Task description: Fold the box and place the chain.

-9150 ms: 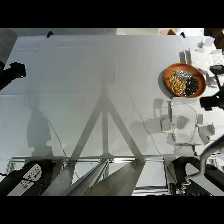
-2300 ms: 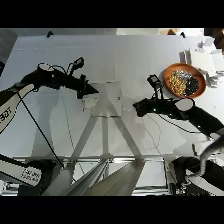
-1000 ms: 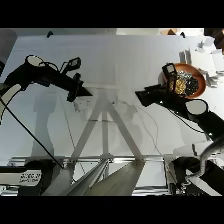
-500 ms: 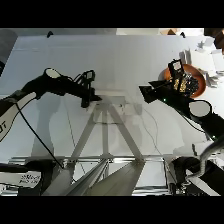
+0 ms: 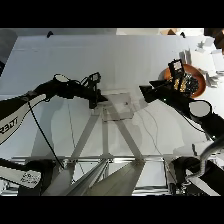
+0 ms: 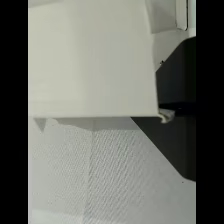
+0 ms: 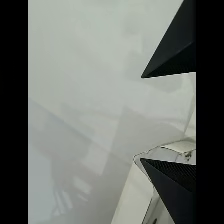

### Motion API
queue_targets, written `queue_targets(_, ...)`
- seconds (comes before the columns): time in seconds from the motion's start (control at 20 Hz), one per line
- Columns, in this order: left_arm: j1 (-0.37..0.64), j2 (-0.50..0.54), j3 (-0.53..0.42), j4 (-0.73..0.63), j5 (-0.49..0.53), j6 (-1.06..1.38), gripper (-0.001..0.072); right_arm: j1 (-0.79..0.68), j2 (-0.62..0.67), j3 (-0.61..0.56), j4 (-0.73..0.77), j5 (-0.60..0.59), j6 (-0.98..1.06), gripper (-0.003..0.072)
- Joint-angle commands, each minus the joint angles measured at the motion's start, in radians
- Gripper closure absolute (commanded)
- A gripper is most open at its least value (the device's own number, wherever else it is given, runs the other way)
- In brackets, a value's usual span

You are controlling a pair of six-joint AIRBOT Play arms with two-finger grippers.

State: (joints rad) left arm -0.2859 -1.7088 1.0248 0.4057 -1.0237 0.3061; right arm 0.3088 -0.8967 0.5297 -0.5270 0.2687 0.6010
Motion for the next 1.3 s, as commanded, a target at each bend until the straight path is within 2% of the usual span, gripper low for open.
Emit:
queue_targets(0.0, -0.001, -0.006, -0.001, 0.024, -0.005, 0.008, 0.0704, 0.001, 0.001, 0.001, 0.000, 0.000, 0.000, 0.0162)
queue_targets(0.15, 0.005, 0.004, 0.000, 0.045, -0.021, 0.009, 0.0705, 0.001, 0.001, 0.001, 0.000, 0.000, 0.000, 0.0162)
queue_targets(0.3, 0.027, 0.040, 0.000, 0.138, -0.033, 0.008, 0.0705, 0.001, 0.001, 0.001, 0.000, 0.000, 0.000, 0.0162)
queue_targets(0.65, 0.059, 0.034, 0.000, 0.099, -0.087, 0.013, 0.0705, 0.001, 0.001, 0.001, 0.000, 0.003, 0.000, 0.0162)
queue_targets(0.85, 0.058, 0.010, 0.000, 0.079, -0.159, 0.046, 0.0705, 0.001, 0.001, 0.001, 0.000, 0.003, 0.000, 0.0162)
queue_targets(1.1, 0.060, 0.010, 0.000, 0.087, -0.093, 0.050, 0.0705, 0.001, 0.001, 0.001, 0.001, 0.003, 0.000, 0.0162)
queue_targets(1.25, 0.060, 0.010, 0.000, 0.135, -0.077, 0.048, 0.0705, 0.001, 0.001, 0.001, 0.000, 0.003, 0.001, 0.0162)
